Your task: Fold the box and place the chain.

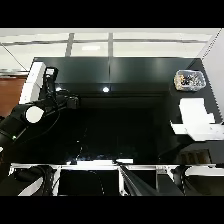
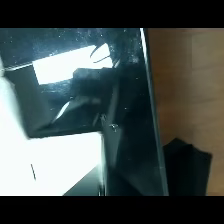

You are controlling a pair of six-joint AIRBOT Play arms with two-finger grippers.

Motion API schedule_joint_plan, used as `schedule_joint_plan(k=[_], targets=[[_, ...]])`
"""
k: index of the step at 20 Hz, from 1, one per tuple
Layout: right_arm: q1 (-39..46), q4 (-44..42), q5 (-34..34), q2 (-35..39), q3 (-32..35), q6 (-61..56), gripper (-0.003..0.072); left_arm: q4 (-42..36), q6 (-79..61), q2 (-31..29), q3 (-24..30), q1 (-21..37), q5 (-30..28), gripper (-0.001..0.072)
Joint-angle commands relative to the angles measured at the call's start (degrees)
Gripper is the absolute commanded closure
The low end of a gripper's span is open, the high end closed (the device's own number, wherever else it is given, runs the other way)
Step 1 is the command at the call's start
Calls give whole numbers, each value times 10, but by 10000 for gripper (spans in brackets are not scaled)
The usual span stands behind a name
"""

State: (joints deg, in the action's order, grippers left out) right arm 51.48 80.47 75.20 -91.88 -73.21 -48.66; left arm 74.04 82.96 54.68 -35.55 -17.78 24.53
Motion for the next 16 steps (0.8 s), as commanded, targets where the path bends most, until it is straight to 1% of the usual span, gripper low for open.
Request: schedule_joint_plan(k=[1, 4, 6, 7, 8, 10, 13, 15, 16], targets=[[-14, -7, 31, 2, 0, -3, 676, -2, 0, 0, 0, 0, 0, 2], [-14, -54, 62, 13, 0, -3, 677, -2, 0, 0, 0, 0, 0, 2], [-15, -131, 65, 33, 2, 0, 677, -2, 0, 0, 0, 0, 1, 2], [-17, -175, 59, 47, 4, 5, 676, -2, 0, 0, 0, 0, 6, 3], [-21, -200, 48, 61, 4, 5, 676, -2, -1, 1, 0, 0, 15, 18], [-39, -232, 41, 86, 4, 2, 676, -1, -3, 3, 0, 0, 39, 18], [-78, -271, 41, 112, 12, -17, 676, -2, -2, 3, 0, 0, 50, 18], [-112, -316, 43, 127, 36, -19, 676, -13, -2, 3, 0, 0, 55, 17], [-133, -325, 44, 134, 53, -19, 676, -18, -2, 3, 0, -1, 58, 17]])
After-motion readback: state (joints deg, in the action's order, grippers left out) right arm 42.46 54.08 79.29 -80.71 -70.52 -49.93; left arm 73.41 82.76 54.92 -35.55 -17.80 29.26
